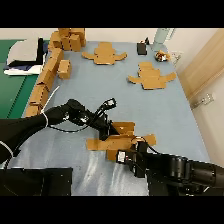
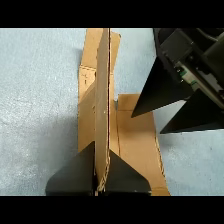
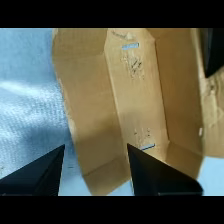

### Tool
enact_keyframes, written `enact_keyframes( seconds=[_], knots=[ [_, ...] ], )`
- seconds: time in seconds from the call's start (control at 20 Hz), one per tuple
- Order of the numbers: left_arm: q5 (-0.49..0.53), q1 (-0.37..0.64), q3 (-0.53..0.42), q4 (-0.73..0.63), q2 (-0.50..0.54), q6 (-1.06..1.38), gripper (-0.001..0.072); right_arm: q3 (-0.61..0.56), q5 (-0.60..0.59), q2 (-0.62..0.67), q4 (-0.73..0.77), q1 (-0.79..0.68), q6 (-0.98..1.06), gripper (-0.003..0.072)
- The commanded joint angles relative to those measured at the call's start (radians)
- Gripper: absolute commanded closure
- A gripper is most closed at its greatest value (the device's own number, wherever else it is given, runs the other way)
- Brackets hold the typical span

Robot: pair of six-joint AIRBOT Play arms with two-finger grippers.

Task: Fold the box.

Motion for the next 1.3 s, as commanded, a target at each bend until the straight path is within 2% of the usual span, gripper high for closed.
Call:
enact_keyframes(
  seconds=[0.0, 0.25, 0.4, 0.6, 0.65, 0.7, 1.05, 1.25],
  knots=[
    [0.0, -0.001, 0.0, 0.0, -0.001, 0.0, 0.0692, -0.001, 0.037, -0.058, -0.108, 0.006, -0.011, 0.0087],
    [0.0, -0.001, 0.0, 0.0, -0.001, 0.0, 0.0692, 0.004, 0.032, 0.01, -0.245, 0.005, 0.194, 0.0087],
    [0.0, -0.001, 0.0, 0.0, -0.001, 0.0, 0.0692, 0.012, 0.033, 0.051, -0.265, 0.003, 0.335, 0.0087],
    [0.0, -0.001, 0.0, 0.0, -0.001, 0.0, 0.0692, 0.011, -0.037, 0.054, -0.24, 0.003, 0.336, 0.0086],
    [0.0, -0.001, 0.0, 0.0, -0.001, 0.0, 0.0692, 0.012, -0.041, 0.054, -0.247, 0.003, 0.336, 0.0055],
    [0.0, -0.001, 0.0, 0.0, 0.0, 0.0, 0.0693, 0.012, -0.041, 0.055, -0.248, 0.003, 0.333, -0.003],
    [0.0, -0.001, 0.0, 0.0, -0.001, 0.0, 0.0692, 0.011, -0.109, 0.11, -0.243, -0.005, 0.27, -0.0031],
    [0.0, -0.001, 0.0, 0.0, 0.0, 0.0, 0.0692, 0.011, -0.055, 0.123, -0.241, -0.075, 0.146, -0.0031]
  ],
)
